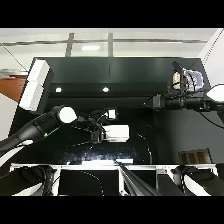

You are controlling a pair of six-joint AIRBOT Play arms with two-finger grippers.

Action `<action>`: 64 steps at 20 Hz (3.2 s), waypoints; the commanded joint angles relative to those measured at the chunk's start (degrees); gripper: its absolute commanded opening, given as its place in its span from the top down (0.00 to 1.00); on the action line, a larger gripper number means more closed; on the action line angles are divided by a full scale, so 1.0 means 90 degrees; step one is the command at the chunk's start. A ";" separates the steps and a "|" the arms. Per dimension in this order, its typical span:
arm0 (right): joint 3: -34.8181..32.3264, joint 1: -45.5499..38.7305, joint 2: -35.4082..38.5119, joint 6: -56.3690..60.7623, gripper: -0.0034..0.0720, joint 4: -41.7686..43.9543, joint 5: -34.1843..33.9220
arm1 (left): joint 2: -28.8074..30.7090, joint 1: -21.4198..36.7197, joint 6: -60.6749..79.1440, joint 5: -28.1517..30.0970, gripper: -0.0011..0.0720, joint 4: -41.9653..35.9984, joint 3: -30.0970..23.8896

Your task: Fold the box and place the chain.

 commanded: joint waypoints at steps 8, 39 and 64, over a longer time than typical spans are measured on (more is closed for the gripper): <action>0.0007 -0.0007 0.0002 0.0005 0.89 0.0002 -0.0114 | -0.0206 -0.0114 -0.0049 0.0092 0.01 -0.0002 0.0063; 0.0007 -0.0005 0.0002 0.0007 0.89 0.0002 -0.0126 | -0.0291 -0.0525 -0.0675 0.0289 0.00 0.0335 0.0143; 0.0007 -0.0238 0.0002 -0.0228 0.89 0.0002 -0.0022 | 0.2159 0.4002 -0.5093 -0.2004 0.59 0.3738 -0.0772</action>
